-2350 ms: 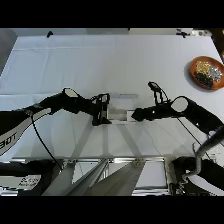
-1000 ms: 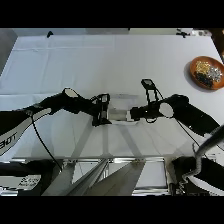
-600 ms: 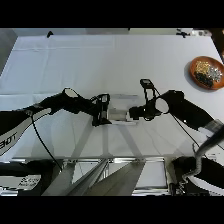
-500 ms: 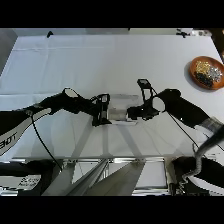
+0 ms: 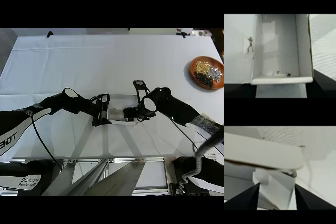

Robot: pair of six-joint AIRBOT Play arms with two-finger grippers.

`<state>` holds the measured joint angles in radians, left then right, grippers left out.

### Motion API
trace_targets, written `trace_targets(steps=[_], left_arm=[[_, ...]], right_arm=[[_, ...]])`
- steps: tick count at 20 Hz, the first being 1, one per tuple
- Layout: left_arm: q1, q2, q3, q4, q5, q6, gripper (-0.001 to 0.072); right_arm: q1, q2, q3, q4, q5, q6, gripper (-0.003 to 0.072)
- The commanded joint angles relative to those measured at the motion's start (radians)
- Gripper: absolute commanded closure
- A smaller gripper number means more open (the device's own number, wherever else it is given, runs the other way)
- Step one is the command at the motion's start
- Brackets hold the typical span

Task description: Fold the box and place the chain.

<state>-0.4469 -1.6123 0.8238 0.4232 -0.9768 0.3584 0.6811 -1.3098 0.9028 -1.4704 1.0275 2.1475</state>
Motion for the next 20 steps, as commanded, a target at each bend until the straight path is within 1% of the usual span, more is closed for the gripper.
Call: trace_targets(steps=[1, 2, 7, 9, 10, 11, 12, 13, 16, 17, 18, 19, 20], left_arm=[[0.001, 0.0, 0.001, 0.0, 0.0, 0.0, 0.0365], [0.0, 0.0, 0.001, 0.0, 0.0, 0.0, 0.0365], [0.001, 0.0, 0.001, 0.0, 0.0, 0.0, 0.0365], [0.001, 0.0, 0.001, 0.0, 0.0, 0.0, 0.0365], [0.0, 0.0, 0.001, 0.0, 0.0, 0.0, 0.0365], [0.0, 0.0, 0.001, 0.0, 0.0, 0.0, 0.0365], [0.001, 0.0, 0.001, 0.0, 0.0, 0.0, 0.0365], [0.0, 0.0, 0.001, 0.0, 0.0, 0.0, 0.0365], [0.0, 0.0, 0.001, 0.0, 0.0, 0.0, 0.0365], [0.0, 0.0, 0.001, 0.0, 0.0, 0.0, 0.0365], [0.0, 0.0, 0.001, 0.0, 0.0, 0.0, 0.0365], [0.001, 0.0, 0.001, 0.0, 0.0, 0.0, 0.0365], [0.0, 0.0, 0.001, 0.0, 0.0, 0.0, 0.0365]], right_arm=[[0.037, -0.032, 0.002, -0.015, 0.005, 0.109, 0.034], [0.048, -0.046, 0.002, -0.014, 0.004, 0.125, 0.0372], [0.055, -0.073, 0.002, -0.026, -0.001, 0.153, 0.037], [0.055, -0.073, 0.002, -0.027, -0.03, 0.17, 0.0373], [0.055, -0.073, 0.002, -0.027, -0.051, 0.19, 0.0417], [0.055, -0.073, 0.002, -0.027, -0.064, 0.196, 0.0509], [0.055, -0.073, 0.002, -0.027, -0.069, 0.197, 0.0644], [0.055, -0.073, 0.002, -0.03, -0.067, 0.201, 0.0676], [0.052, -0.073, 0.002, -0.04, -0.069, 0.263, 0.0674], [0.052, -0.073, 0.002, -0.04, -0.074, 0.263, 0.0579], [0.052, -0.073, 0.002, -0.038, -0.074, 0.263, 0.0462], [0.052, -0.073, 0.002, -0.038, -0.072, 0.263, 0.0447], [0.052, -0.073, 0.002, -0.038, -0.073, 0.263, 0.0447]])
